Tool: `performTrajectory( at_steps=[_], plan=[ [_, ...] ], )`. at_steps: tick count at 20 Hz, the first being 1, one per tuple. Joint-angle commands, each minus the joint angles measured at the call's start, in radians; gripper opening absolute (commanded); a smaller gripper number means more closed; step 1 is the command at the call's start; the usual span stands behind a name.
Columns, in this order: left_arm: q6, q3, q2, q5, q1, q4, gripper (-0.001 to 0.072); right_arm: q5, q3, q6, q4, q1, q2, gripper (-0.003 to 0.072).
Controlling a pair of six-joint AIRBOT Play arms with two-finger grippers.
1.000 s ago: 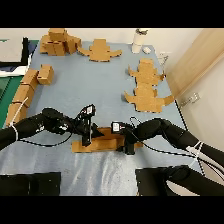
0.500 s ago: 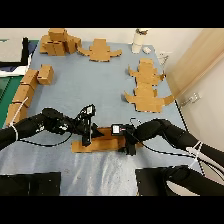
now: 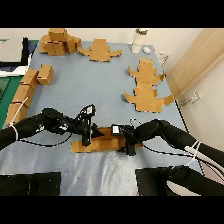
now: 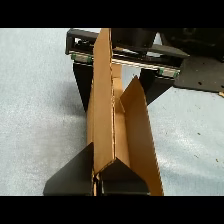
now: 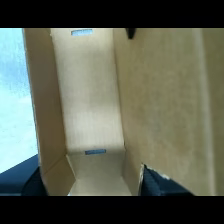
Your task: Fold the box.
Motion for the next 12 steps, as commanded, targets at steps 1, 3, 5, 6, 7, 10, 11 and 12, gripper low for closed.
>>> performTrajectory(
  at_steps=[1, 3, 5, 6, 7, 10, 11, 12],
  plan=[
    [0.0, 0.0, 0.0, 0.0, 0.0, 0.0, 0.001, 0.002, 0.001, 0.0, 0.008, 0.0, 0.005, 0.0641],
    [0.0, 0.0, 0.0, 0.0, 0.0, 0.0, 0.001, 0.002, 0.001, 0.0, 0.026, 0.0, 0.016, 0.0642],
    [0.0, 0.0, 0.0, 0.0, 0.0, 0.0, 0.0009, 0.002, 0.001, 0.001, 0.031, 0.0, 0.018, 0.0642],
    [0.0, 0.0, -0.001, 0.0, 0.0, 0.0, 0.0009, 0.002, 0.0, 0.001, 0.031, 0.0, 0.018, 0.0642],
    [0.0, 0.0, 0.0, 0.0, 0.0, 0.0, 0.001, 0.001, 0.0, 0.0, 0.037, 0.0, 0.018, 0.0642],
    [0.0, 0.0, 0.0, 0.0, 0.0, 0.0, 0.0009, -0.004, 0.0, 0.001, 0.039, 0.0, 0.016, 0.064],
    [0.0, 0.0, 0.0, 0.0, 0.0, 0.0, 0.001, -0.003, -0.001, 0.001, 0.039, 0.0, 0.015, 0.0639],
    [0.0, 0.0, -0.001, 0.0, 0.0, 0.0, 0.001, -0.003, -0.001, 0.001, 0.039, 0.0, 0.015, 0.0624]
  ],
)
